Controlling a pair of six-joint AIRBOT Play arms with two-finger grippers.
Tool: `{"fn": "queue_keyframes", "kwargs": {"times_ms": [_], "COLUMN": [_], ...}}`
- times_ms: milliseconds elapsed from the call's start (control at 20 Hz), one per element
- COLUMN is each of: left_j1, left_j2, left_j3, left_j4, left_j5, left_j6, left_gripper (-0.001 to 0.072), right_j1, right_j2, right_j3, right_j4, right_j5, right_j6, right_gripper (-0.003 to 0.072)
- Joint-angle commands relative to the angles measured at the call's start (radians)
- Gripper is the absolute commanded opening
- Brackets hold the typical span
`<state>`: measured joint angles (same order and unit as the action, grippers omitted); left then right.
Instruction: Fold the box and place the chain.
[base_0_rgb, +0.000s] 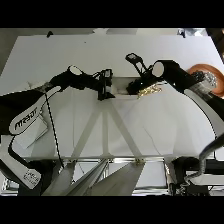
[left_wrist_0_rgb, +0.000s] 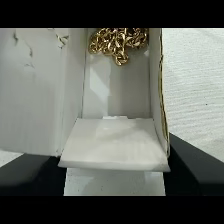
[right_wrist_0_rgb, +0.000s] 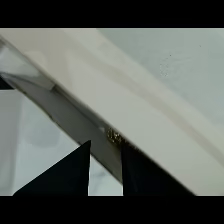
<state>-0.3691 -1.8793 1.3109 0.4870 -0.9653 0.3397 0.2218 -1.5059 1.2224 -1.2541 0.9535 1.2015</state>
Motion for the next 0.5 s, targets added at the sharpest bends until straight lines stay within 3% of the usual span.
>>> {"fn": "queue_keyframes", "kwargs": {"times_ms": [0, 200, 250, 350, 450], "left_j1": [0.0, 0.0, 0.0, 0.0, 0.0], "left_j2": [0.0, 0.0, 0.0, 0.0, 0.0], "left_j3": [0.0, 0.0, 0.0, 0.0, 0.0], "left_j4": [0.0, 0.0, 0.0, 0.0, 0.0], "left_j5": [0.0, 0.0, 0.0, 0.0, 0.0], "left_j6": [0.0, 0.0, 0.0, 0.0, 0.0], "left_gripper": [0.0421, 0.0421, 0.0421, 0.0421, 0.0421], "right_j1": [0.0, -0.021, -0.05, -0.11, -0.166], "right_j2": [0.085, 0.185, 0.188, 0.167, 0.124], "right_j3": [0.001, 0.001, 0.001, 0.0, 0.0], "right_j4": [-0.046, -0.228, -0.223, -0.207, -0.165], "right_j5": [0.074, 0.147, 0.157, 0.17, 0.17], "right_j6": [-0.03, -0.187, -0.275, -0.485, -0.688], "right_gripper": [0.0219, 0.0339, 0.0343, 0.0439, 0.0466]}}
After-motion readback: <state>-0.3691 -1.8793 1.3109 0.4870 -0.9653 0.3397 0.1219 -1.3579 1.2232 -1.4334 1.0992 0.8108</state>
